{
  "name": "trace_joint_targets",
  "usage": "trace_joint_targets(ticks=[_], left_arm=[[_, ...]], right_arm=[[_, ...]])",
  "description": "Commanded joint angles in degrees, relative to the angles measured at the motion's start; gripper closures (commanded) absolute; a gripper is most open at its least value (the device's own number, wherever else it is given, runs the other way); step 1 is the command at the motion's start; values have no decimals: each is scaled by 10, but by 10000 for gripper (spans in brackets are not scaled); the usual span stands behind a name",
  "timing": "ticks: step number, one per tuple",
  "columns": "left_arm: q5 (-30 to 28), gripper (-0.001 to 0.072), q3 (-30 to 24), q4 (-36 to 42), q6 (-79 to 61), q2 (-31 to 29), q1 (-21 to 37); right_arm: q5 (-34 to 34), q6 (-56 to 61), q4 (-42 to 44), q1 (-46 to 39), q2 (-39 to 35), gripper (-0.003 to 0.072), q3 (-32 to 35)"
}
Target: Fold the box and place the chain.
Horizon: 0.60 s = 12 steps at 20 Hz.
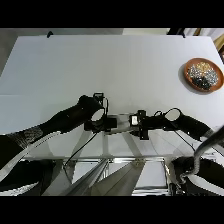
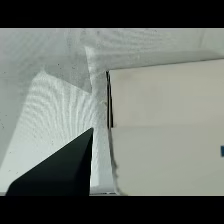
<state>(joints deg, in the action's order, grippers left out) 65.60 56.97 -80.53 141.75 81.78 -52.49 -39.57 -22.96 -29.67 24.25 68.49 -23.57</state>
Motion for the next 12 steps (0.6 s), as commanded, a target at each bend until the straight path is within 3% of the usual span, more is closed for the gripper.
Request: trace_joint_targets(ticks=[1,12], left_arm=[[-3,418,1,-2,14,10,-6],[-32,455,1,-12,83,39,-23]], right_arm=[[-1,0,0,0,0,302,0],[-1,0,0,0,0,302,0]])
